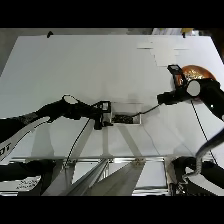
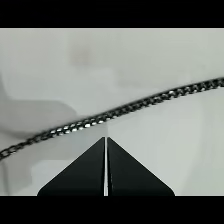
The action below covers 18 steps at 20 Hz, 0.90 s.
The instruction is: Fold the box and place the chain.
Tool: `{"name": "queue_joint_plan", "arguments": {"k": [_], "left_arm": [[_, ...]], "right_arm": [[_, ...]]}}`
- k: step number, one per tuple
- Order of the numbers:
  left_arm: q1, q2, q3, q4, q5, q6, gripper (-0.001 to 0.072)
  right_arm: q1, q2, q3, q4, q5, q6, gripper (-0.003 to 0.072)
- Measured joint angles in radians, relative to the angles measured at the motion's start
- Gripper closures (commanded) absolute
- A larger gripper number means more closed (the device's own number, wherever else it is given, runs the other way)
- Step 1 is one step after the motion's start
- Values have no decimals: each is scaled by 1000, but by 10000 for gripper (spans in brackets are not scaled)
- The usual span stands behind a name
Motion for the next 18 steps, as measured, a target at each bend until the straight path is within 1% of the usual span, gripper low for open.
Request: {"name": "queue_joint_plan", "arguments": {"k": [1, 2, 3, 4, 8, 9, 10, 11, 18], "left_arm": [[0, 0, 0, 0, 0, 0, 680], [0, 0, 0, 0, 0, 0, 680], [0, 0, 0, 0, 0, 0, 680], [0, 0, 0, 0, 0, 0, 680], [0, 0, 0, 0, 0, 0, 680], [0, 0, 0, 0, 0, 0, 680], [0, 0, 0, 0, 0, 0, 680], [0, 0, 0, 0, 0, 0, 680], [0, 0, 0, 0, 0, 0, 680]], "right_arm": [[5, 20, 0, -1, 5, 0, 636], [10, 34, 0, -4, 3, 4, 525], [13, 43, -1, -4, -2, 11, 387], [16, 48, -3, -2, -14, 23, 329], [21, 35, -33, -6, -84, 80, 336], [21, 29, -42, -12, -106, 100, 347], [21, 20, -50, -21, -124, 122, 381], [21, 7, -56, -32, -140, 141, 392], [21, -111, -70, -77, -173, 199, 390]]}}
